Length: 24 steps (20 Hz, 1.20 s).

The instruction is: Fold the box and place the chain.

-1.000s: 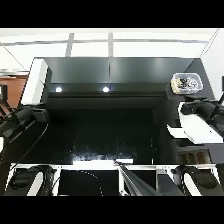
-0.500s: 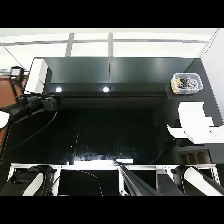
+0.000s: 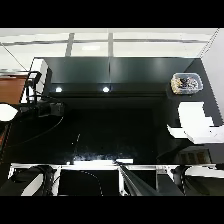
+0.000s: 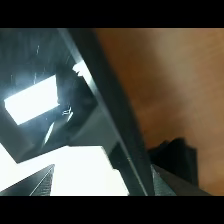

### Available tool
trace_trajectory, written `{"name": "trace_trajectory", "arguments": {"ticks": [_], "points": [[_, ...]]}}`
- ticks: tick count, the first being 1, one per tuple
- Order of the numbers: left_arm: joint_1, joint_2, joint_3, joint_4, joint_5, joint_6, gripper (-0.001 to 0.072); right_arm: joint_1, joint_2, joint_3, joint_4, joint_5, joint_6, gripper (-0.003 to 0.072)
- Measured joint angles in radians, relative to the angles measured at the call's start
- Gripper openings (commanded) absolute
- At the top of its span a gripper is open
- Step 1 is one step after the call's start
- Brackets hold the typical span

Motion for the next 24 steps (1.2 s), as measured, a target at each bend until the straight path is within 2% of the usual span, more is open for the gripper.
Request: {"name": "trace_trajectory", "arguments": {"ticks": [2,3,6,7,11,15,19,24], "points": [[-0.001,-0.002,0.0,0.0,-0.015,0.0,0.0707,-0.013,-0.043,0.008,0.024,0.032,-0.071,0.072],[-0.001,-0.002,0.001,0.0,-0.016,0.0,0.0707,-0.017,-0.057,0.01,0.041,0.045,-0.102,0.0624],[-0.002,-0.003,0.001,0.001,-0.021,-0.001,0.0706,-0.024,-0.079,0.014,0.073,0.083,-0.166,0.0022],[-0.002,-0.003,0.001,0.001,-0.024,-0.001,0.0706,-0.025,-0.083,0.014,0.079,0.097,-0.177,0.0],[-0.002,-0.003,0.001,0.002,-0.027,-0.001,0.0706,-0.027,-0.076,0.016,0.138,0.164,-0.201,0.0002],[-0.002,-0.003,0.001,0.007,-0.028,-0.001,0.0706,-0.022,-0.022,-0.012,0.282,0.225,-0.2,0.0003],[-0.002,-0.003,0.001,0.008,-0.029,-0.002,0.0706,0.032,0.111,-0.145,0.409,0.248,-0.194,0.0008],[-0.003,-0.017,-0.003,-0.005,-0.029,-0.002,0.0706,0.205,0.301,-0.36,0.562,0.188,-0.193,0.0009]]}}
